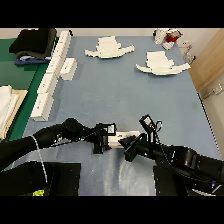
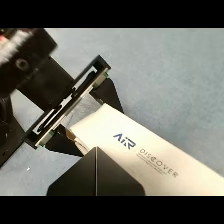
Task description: Fold the box.
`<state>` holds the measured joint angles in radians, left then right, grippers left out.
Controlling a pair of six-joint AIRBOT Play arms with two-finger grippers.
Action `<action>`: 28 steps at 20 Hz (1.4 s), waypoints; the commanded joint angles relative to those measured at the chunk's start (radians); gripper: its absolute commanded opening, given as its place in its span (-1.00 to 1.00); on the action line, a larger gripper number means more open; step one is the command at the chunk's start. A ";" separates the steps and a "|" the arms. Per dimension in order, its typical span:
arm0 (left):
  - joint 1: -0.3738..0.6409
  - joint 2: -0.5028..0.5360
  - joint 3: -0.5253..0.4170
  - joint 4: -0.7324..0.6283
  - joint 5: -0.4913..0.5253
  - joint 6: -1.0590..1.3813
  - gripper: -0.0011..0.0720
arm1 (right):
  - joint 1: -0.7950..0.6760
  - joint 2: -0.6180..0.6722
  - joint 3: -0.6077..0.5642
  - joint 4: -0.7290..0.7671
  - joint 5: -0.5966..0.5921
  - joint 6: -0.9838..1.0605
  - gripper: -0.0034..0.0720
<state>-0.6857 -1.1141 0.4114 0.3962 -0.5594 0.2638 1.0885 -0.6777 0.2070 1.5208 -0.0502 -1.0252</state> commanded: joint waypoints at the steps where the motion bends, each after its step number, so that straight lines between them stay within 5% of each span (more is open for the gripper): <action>1: 0.000 0.000 0.001 0.000 0.000 0.000 0.66 | 0.001 -0.047 -0.021 0.006 0.050 0.034 -0.91; 14: 0.000 0.000 0.001 0.000 0.000 0.000 0.66 | 0.008 -0.114 -0.020 0.006 0.049 0.034 -0.91; 21: 0.000 0.000 0.001 0.000 0.000 0.000 0.66 | 0.008 -0.044 -0.016 0.001 0.044 0.030 -0.91; 28: 0.000 0.000 0.001 0.000 0.000 0.000 0.66 | -0.005 0.107 -0.018 -0.120 -0.197 0.031 -0.91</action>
<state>-0.6857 -1.1141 0.4114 0.3954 -0.5606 0.2626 1.0859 -0.6197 0.1898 1.4502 -0.1467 -0.9939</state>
